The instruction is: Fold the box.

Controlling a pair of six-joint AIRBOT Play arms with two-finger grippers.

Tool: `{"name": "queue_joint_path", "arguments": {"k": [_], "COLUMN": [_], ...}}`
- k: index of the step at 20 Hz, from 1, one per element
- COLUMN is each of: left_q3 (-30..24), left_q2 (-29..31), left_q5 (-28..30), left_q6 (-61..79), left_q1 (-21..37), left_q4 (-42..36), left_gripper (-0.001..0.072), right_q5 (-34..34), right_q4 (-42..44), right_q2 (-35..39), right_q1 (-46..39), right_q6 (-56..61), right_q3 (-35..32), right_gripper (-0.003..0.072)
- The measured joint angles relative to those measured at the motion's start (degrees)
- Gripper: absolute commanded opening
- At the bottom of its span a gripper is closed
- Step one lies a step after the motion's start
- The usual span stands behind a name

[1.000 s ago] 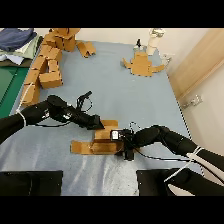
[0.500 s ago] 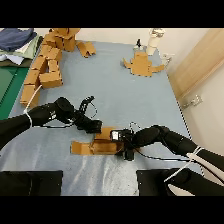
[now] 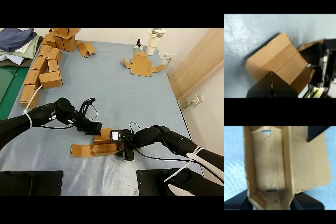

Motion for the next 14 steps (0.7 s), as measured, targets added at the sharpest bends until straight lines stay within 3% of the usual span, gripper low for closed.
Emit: {"name": "queue_joint_path", "arguments": {"k": [3,10,14], "left_q3": [-1.7,-12.5,-16.3], "left_q2": [6.0,31.1,36.8], "left_q5": [-2.4,-2.5,-5.5], "left_q6": [6.2,26.6,35.0], "left_q1": [0.8,10.5,11.8], "left_q4": [3.0,8.4,9.6], "left_gripper": [0.0007,0.0012,0.0013], "right_q5": [0.0,0.0,0.0], "right_q4": [0.0,0.0,0.0], "right_q2": [0.0,0.0,0.0], "right_q1": [0.0,0.0,0.0], "right_q6": [0.0,0.0,0.0], "right_q3": [0.0,0.0,0.0], "right_gripper": [0.0556,0.0556,0.0556]}}
